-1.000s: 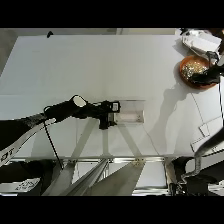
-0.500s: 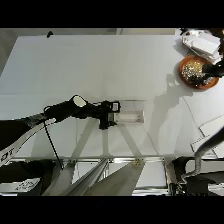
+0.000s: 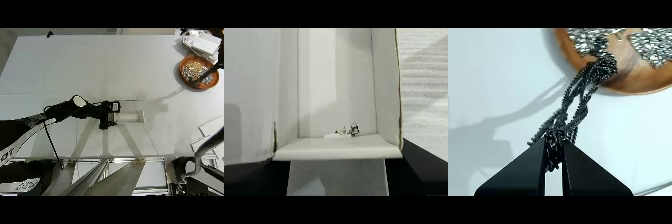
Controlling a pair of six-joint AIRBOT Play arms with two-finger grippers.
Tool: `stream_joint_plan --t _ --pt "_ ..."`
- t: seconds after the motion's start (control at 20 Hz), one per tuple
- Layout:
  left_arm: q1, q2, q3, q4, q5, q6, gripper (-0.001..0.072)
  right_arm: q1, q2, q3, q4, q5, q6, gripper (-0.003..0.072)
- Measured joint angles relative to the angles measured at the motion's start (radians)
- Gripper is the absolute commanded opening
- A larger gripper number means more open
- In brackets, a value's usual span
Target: Fold the box and place the chain.
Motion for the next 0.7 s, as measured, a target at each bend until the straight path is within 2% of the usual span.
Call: stream_joint_plan --t 0.3,0.7 --pt "0.000 0.000 0.000 0.000 0.000 0.000 0.0136 0.095 0.171 0.000 0.103 0.146 0.016 0.0009" --pt "0.000 0.000 0.000 0.000 0.000 0.000 0.0136 0.298 0.314 0.000 0.150 0.233 0.109 0.0010"
